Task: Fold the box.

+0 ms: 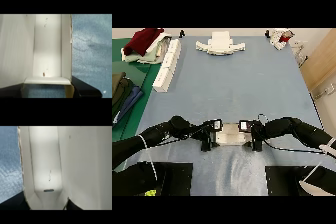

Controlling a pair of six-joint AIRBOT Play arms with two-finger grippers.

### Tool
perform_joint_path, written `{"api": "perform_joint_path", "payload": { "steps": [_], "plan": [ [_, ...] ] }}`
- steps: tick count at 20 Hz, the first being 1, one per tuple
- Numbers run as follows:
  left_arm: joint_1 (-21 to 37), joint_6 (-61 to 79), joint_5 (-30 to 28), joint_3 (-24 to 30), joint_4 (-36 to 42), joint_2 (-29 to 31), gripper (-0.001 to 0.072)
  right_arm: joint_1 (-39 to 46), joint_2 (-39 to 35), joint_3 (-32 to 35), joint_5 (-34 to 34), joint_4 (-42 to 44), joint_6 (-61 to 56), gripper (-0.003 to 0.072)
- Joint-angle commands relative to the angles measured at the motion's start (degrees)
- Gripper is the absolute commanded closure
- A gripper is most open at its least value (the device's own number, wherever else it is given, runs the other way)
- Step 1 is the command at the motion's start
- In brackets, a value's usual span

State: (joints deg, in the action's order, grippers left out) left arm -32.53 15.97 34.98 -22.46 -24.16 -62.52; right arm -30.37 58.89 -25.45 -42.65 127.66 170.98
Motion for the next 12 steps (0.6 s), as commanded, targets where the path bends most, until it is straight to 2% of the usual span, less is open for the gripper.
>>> {"api": "perform_joint_path", "payload": {
  "steps": [1,3,5,8,10,12],
  "plan": [
    [0.0,0.0,0.0,0.0,0.0,0.0,0.0204,0.0,-2.9,-0.1,-0.1,-1.8,-7.7,-0.0034],
    [0.0,0.0,0.0,0.0,0.0,0.0,0.0204,0.0,-6.3,-0.1,-2.7,-7.0,-15.1,-0.0034],
    [0.0,0.0,0.0,0.0,0.0,0.0,0.0205,0.0,-10.3,-0.1,-8.0,-14.7,-25.6,-0.0034],
    [0.0,0.0,0.0,0.0,0.0,0.0,0.0204,0.0,-17.0,-0.4,-19.9,-26.0,-45.0,-0.0034],
    [0.0,0.0,0.0,0.0,0.0,0.0,0.0204,0.0,-21.2,-1.4,-27.3,-28.8,-58.8,-0.0018],
    [0.0,0.0,0.0,0.0,0.0,0.0,0.0204,0.0,-24.2,-2.1,-30.0,-25.9,-70.8,0.0072]
  ]
}}
